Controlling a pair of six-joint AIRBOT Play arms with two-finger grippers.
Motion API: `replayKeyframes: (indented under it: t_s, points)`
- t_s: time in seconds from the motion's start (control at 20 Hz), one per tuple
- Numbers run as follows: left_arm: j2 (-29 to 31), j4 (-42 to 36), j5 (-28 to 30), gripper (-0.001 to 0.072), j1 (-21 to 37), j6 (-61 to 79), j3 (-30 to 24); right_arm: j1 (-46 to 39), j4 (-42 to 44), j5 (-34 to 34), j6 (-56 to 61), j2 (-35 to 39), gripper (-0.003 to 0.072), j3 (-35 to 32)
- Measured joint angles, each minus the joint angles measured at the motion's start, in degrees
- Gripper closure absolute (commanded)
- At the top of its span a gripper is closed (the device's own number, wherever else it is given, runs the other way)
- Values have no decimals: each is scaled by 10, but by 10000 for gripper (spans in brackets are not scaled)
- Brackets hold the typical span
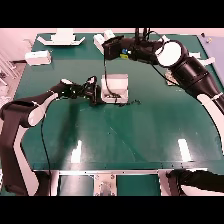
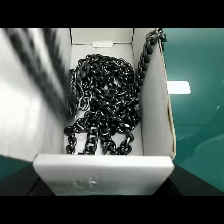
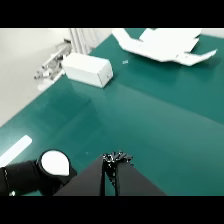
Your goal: Fold the box and place the chain.
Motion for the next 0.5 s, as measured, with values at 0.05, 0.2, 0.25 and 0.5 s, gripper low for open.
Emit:
replayKeyframes:
  t_s: [0.05, 0.2, 0.25, 0.5]
  points:
    - [0, 0, 0, 184, 0, 0, 0, 0, 0, 4, 1, 0, 671, -9]
    - [0, 0, 0, 184, 0, 0, 0, -1, -1, 15, 8, 0, 671, -49]
    - [0, 0, 0, 184, 0, 0, 0, -3, -1, 18, 10, 0, 671, -65]
    - [0, 0, 0, 184, 0, 0, 0, -17, -1, 20, 16, 0, 668, -142]
